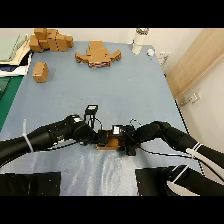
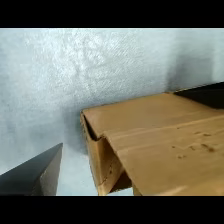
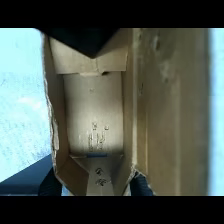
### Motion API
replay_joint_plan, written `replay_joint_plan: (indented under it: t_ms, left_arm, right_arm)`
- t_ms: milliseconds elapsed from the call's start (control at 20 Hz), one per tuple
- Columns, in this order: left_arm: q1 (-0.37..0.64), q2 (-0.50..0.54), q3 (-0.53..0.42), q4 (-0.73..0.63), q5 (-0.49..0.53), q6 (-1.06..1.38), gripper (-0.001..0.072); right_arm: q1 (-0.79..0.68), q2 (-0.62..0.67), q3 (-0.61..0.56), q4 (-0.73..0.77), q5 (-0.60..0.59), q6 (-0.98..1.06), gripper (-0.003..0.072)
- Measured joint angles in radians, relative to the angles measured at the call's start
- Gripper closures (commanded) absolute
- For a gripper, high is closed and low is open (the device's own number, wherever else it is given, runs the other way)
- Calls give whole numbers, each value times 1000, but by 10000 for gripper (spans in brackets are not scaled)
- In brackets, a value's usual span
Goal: Fold the box.
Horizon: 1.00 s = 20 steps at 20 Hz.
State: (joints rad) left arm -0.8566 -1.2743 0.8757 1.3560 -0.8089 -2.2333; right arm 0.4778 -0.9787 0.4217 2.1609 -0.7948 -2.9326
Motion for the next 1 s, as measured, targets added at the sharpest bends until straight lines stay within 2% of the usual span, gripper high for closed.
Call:
replay_joint_plan:
  t_ms: [200,450,500,550,600,650,700,1000]
  left_arm:
    - [-19,-50,55,42,-39,-29,123]
    - [-27,-82,81,56,-60,-44,140]
    - [-27,-85,84,57,-62,-50,359]
    - [-28,-87,85,60,-63,-56,549]
    - [-29,-89,86,63,-65,-57,617]
    - [-29,-90,86,68,-69,-60,620]
    - [-29,-90,87,68,-68,-63,698]
    - [-42,-92,89,71,-64,-63,697]
  right_arm:
    - [0,0,0,0,0,0,181]
    - [0,0,0,0,0,0,181]
    - [0,0,0,0,0,0,182]
    - [0,0,0,0,0,0,181]
    - [0,0,0,0,0,0,181]
    - [0,0,0,0,-1,2,181]
    - [0,0,0,0,-1,3,181]
    - [0,0,0,1,-3,2,181]
